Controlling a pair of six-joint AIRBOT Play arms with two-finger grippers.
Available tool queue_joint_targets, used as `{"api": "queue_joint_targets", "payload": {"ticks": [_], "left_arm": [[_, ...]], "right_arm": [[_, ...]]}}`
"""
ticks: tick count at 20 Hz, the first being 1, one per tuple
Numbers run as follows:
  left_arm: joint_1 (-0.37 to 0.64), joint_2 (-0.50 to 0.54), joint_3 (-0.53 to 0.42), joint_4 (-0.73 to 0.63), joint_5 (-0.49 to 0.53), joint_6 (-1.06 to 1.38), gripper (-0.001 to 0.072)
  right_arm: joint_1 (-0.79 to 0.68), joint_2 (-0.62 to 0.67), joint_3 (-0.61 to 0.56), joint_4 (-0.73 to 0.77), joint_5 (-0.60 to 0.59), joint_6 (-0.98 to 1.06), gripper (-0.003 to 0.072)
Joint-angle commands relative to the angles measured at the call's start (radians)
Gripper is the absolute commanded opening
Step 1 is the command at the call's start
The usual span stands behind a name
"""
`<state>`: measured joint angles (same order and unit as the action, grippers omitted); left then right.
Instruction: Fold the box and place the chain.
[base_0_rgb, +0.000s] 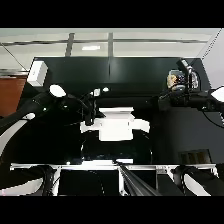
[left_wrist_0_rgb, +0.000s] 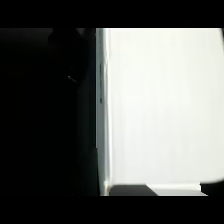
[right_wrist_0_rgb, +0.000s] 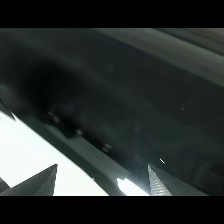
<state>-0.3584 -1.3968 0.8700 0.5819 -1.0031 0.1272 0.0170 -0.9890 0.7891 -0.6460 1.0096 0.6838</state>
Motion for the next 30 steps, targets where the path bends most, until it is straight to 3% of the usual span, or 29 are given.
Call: {"api": "queue_joint_targets", "payload": {"ticks": [1,5,7,9,12,15,30], "left_arm": [[-0.001,-0.011,-0.053,-0.127,0.105,0.190,0.0027],[-0.003,-0.023,-0.051,-0.094,0.101,0.255,0.0027],[-0.013,-0.023,-0.051,-0.067,0.107,0.255,0.0027],[-0.026,-0.023,-0.051,-0.063,0.133,0.256,0.0027],[-0.039,-0.032,-0.051,-0.062,0.199,0.254,0.0027],[-0.039,-0.036,-0.051,-0.063,0.185,0.254,0.0028],[-0.040,-0.087,-0.051,-0.064,0.146,0.254,0.0028]], "right_arm": [[0.059,0.000,-0.015,-0.192,-0.007,-0.027,0.0639],[0.172,0.000,-0.120,-0.192,-0.098,-0.102,0.0640],[0.224,0.000,-0.166,-0.171,-0.106,-0.117,0.0720],[0.261,0.000,-0.200,-0.121,-0.114,-0.162,0.0720],[0.301,0.000,-0.236,-0.123,-0.117,-0.341,0.0720],[0.322,0.000,-0.274,-0.151,-0.136,-0.503,0.0718],[0.452,-0.019,-0.341,-0.130,-0.374,-0.529,0.0718]]}}
